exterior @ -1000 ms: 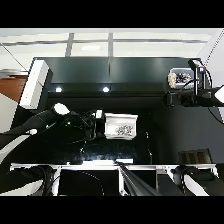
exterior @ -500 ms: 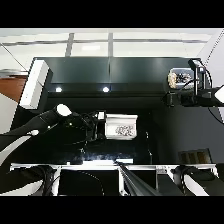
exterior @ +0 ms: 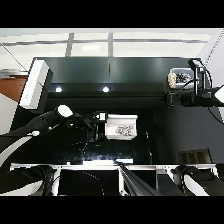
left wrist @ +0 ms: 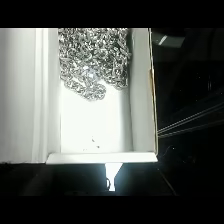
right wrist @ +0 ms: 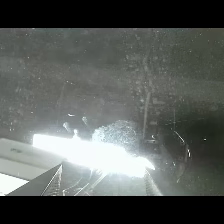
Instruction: Fold the box and place the chain.
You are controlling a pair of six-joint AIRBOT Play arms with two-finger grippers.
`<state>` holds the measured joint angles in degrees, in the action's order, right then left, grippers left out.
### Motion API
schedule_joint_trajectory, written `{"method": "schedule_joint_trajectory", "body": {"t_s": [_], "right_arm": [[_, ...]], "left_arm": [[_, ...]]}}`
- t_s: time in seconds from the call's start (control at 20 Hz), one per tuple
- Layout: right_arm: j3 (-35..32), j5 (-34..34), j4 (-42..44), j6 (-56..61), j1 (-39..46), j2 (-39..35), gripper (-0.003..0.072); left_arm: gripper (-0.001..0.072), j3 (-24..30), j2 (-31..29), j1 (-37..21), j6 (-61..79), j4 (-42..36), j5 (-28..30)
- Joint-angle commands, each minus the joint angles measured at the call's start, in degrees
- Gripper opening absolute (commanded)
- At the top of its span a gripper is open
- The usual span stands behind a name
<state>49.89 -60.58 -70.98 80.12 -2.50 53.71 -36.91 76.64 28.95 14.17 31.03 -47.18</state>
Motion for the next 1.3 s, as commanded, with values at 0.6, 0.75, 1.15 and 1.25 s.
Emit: {"method": "schedule_joint_trajectory", "body": {"t_s": [0.6,0.75,1.15,1.25], "right_arm": [[0.0,4.9,13.0,-25.1,-9.7,7.3,0.0714],[0.0,6.4,18.8,-29.7,-11.4,7.7,0.0713],[0.0,-3.4,18.9,-34.4,-16.5,8.9,0.0713],[0.0,-5.4,18.3,-35.3,-17.0,8.9,0.0713]], "left_arm": [[0.047,0.0,0.0,0.1,-0.5,0.1,0.7],[0.047,0.0,0.0,0.1,-0.5,0.1,0.7],[0.047,0.0,0.0,0.1,-0.5,0.1,0.7],[0.047,0.0,0.0,0.1,-0.5,0.1,0.7]]}}
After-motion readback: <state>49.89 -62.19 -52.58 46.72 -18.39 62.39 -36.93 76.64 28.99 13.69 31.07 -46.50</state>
